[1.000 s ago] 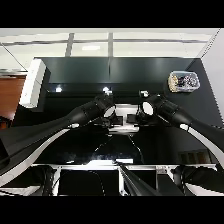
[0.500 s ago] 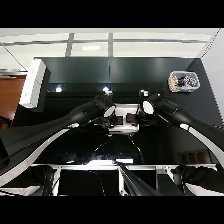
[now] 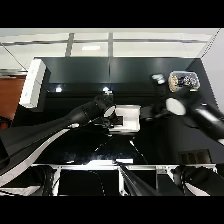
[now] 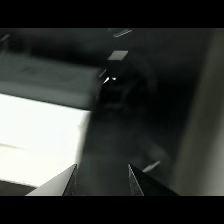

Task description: Fold the box and place the chain.

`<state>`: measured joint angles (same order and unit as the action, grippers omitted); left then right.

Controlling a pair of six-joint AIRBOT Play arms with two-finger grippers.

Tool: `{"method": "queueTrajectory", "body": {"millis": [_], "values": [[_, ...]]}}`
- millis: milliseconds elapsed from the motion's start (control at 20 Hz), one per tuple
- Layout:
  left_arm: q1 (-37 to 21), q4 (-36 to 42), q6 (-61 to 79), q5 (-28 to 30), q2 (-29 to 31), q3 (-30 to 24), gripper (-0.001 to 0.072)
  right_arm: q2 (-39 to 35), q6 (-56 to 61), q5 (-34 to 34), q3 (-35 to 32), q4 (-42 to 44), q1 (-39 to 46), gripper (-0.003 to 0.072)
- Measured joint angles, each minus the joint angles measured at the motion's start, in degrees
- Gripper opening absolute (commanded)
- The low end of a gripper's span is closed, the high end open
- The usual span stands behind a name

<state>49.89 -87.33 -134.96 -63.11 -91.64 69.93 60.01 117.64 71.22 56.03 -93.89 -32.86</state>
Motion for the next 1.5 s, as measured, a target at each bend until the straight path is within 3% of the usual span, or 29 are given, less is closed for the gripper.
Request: {"method": "queueTrajectory", "body": {"millis": [200,250,400,550,700,750,950,1100,1400,1500], "values": [[0.0,0.0,-0.02,0.04,0.0,0.0,0.0027,-5.01,-0.61,-1.05,-0.74,-19.28,7.87,0.0404],[0.0,0.0,-0.02,0.04,0.0,0.0,0.0026,-5.16,-0.17,-4.35,-1.51,-22.43,11.3,0.072],[0.0,-0.02,-0.07,0.07,0.0,0.0,0.0027,-1.6,1.81,-14.78,-2.49,-24.33,22.56,0.072],[0.0,-0.02,-0.17,0.04,0.0,0.0,0.0026,8.44,1.2,-20.57,4.09,-15.06,33.44,0.0718],[0.0,-0.02,-0.15,0.04,0.0,0.0,0.0026,21.86,0.44,-16.04,18.86,-5.51,40.59,0.0713],[0.0,-0.02,-0.15,0.04,0.0,0.0,0.0026,26.71,0.57,-12.72,24.61,-3.17,42.21,0.061],[0.0,-0.02,-0.15,0.04,0.0,0.0,0.0026,41.09,4.42,-3.21,41.79,1.55,45.48,0.0598],[0.0,-0.02,-0.11,0.04,0.0,0.0,0.0026,47.17,7.02,-1.16,47.93,3.19,46.34,0.0597],[0.0,-0.02,-0.04,0.02,0.0,0.0,0.0026,52.72,9.29,-0.96,51.36,4.02,47.78,0.0597],[0.0,-0.02,-0.04,0.04,0.0,0.0,0.0026,53.59,9.44,-1.14,51.69,4.02,48.11,0.0535]]}}
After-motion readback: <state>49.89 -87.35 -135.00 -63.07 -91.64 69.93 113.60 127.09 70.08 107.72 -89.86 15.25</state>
